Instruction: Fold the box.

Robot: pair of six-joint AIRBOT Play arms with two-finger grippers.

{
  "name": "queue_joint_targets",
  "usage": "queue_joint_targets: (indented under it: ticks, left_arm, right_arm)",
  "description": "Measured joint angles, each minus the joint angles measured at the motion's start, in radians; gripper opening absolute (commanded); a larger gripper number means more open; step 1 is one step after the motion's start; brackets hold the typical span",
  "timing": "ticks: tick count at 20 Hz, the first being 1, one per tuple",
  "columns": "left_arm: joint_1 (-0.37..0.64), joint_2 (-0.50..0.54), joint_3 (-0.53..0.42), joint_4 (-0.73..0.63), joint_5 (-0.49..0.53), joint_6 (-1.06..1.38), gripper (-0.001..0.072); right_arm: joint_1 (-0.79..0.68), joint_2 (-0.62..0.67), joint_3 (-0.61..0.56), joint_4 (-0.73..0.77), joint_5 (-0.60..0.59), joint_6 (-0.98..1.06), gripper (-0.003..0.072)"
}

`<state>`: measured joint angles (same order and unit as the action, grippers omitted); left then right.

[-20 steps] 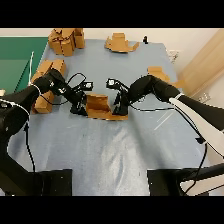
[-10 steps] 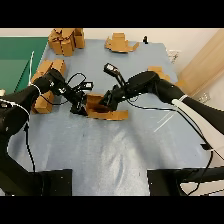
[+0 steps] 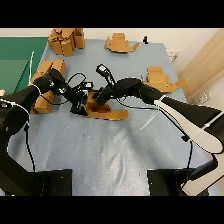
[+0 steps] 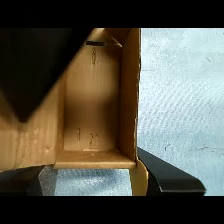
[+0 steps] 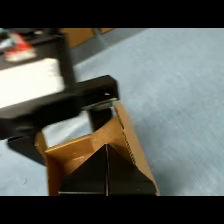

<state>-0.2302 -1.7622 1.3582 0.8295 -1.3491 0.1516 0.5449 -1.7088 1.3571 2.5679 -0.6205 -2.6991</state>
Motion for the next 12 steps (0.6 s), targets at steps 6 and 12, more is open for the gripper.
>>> queue_joint_targets:
  ticks: [6, 12]
  left_arm:
    - [0.000, 0.000, 0.000, -0.003, -0.001, -0.040, 0.0284]
    - [0.000, 0.000, 0.000, -0.037, -0.023, -0.063, 0.0059]
  right_arm:
    - [-0.015, -0.052, 0.011, -0.014, 0.017, 0.067, 0.0006]
    - [-0.017, -0.061, 0.012, -0.024, -0.005, 0.088, 0.0006]
